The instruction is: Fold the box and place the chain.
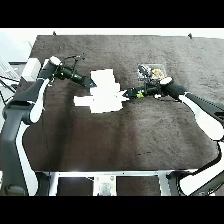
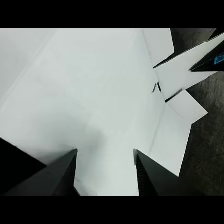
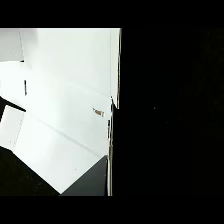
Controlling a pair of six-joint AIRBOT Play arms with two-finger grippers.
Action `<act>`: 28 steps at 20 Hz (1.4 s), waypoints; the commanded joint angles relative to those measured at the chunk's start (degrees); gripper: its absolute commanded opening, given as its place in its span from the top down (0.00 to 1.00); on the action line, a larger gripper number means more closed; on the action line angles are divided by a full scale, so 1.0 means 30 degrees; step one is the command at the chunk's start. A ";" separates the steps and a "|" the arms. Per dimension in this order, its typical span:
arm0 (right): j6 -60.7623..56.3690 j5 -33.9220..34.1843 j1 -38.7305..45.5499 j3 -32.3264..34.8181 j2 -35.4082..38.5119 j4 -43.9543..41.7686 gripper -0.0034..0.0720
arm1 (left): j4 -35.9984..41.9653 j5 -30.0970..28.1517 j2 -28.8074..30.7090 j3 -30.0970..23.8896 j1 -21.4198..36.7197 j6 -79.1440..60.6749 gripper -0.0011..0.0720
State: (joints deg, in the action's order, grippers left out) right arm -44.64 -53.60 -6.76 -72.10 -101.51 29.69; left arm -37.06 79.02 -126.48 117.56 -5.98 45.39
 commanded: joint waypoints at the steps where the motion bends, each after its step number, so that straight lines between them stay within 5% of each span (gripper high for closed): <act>1: -0.0124 0.0015 -0.0015 0.0007 0.0007 -0.0007 0.94 | -0.0044 -0.0029 0.0102 0.0029 0.0423 -0.0073 0.40; 11: -0.1282 0.0590 0.0036 0.0663 0.1056 0.0474 0.94 | -0.0022 -0.1916 0.0233 0.0007 0.0321 -0.0386 0.41; 27: -0.1239 0.0933 -0.0029 0.0663 0.1064 0.0277 0.94 | 0.1960 -0.0984 -0.0270 0.0007 -0.0211 -0.0299 0.42; 28: -0.1231 0.0925 -0.0029 0.0663 0.1064 0.0284 0.94 | 0.2149 -0.0918 -0.0357 0.0007 -0.0219 -0.0299 0.55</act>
State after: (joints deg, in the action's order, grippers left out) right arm -48.73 -50.68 -6.79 -70.11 -98.37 30.65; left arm -33.47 75.85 -127.04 117.58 -6.33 44.51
